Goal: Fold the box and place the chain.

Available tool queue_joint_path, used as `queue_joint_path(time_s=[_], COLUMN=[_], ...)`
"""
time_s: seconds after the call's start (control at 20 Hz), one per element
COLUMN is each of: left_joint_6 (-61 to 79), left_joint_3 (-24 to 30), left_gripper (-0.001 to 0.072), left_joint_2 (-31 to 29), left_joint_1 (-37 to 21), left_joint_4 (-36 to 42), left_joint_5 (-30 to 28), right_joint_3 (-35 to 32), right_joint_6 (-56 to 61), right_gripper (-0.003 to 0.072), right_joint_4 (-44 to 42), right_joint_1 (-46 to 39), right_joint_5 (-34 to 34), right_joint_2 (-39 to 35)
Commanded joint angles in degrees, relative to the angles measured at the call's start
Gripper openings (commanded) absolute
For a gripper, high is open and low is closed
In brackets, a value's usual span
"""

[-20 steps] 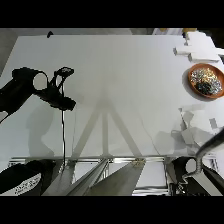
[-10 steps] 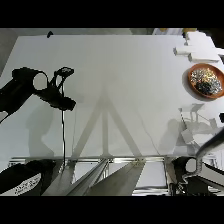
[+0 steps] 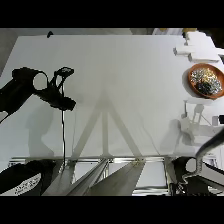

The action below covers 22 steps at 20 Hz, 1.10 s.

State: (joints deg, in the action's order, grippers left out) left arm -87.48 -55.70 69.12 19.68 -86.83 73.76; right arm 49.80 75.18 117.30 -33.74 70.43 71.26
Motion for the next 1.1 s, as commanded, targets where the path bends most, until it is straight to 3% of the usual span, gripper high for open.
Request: queue_joint_path(time_s=[0.0,0.15,0.4,0.6,0.85,1.05], left_joint_6=[0.0,0.0,0.0,0.0,0.0,0.0], left_joint_3=[0.0,0.0,0.0,0.0,0.0,0.0], left_gripper=[0.0135,0.0135,0.0135,0.0135,0.0135,0.0135], left_joint_2=[0.0,0.0,0.0,0.0,0.0,0.0], left_joint_1=[0.0,0.0,0.0,0.0,0.0,0.0], left_joint_4=[0.0,0.0,0.0,0.0,0.0,0.0], left_joint_5=[0.0,0.0,0.0,0.0,0.0,0.0], right_joint_3=[0.0,0.0,-0.2,-2.3,-6.3,-7.2], right_joint_6=[-1.5,-2.3,-2.2,-2.0,2.5,4.0], right_gripper=[0.0015,0.0015,0.0015,0.0015,0.0015,0.0015], right_joint_4=[-9.6,-21.6,-29.0,-35.6,-36.8,-37.5], right_joint_1=[6.2,9.8,17.2,26.3,37.6,41.9], right_joint_5=[2.4,2.6,5.7,4.3,0.0,-1.5], right_joint_2=[-7.2,-13.9,-21.0,-24.6,-24.9,-25.0])
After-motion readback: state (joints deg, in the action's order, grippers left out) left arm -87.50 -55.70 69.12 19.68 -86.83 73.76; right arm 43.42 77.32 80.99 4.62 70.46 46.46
